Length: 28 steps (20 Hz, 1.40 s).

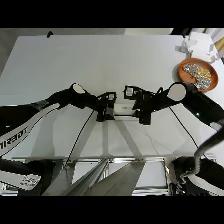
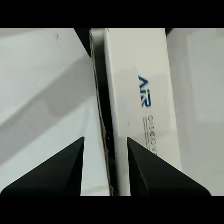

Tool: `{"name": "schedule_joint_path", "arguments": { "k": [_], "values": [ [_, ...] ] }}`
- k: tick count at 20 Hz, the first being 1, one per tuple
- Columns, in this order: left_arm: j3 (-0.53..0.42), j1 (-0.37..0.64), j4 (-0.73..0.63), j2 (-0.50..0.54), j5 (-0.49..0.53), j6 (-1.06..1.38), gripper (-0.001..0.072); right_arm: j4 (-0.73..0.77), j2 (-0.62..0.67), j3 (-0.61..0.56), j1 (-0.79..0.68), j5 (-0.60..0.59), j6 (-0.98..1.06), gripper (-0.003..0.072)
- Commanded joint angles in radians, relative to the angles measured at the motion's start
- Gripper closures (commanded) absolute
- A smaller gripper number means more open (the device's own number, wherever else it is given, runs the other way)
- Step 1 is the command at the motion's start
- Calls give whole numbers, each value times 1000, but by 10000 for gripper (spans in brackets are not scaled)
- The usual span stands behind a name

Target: Fold the box and place the chain.

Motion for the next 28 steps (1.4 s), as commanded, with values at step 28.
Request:
{"name": "schedule_joint_path", "arguments": {
  "k": [28],
  "values": [
    [0, 1, 0, 1, 0, 1, 458, 409, -153, -104, -132, -21, -190, 671]
  ]
}}
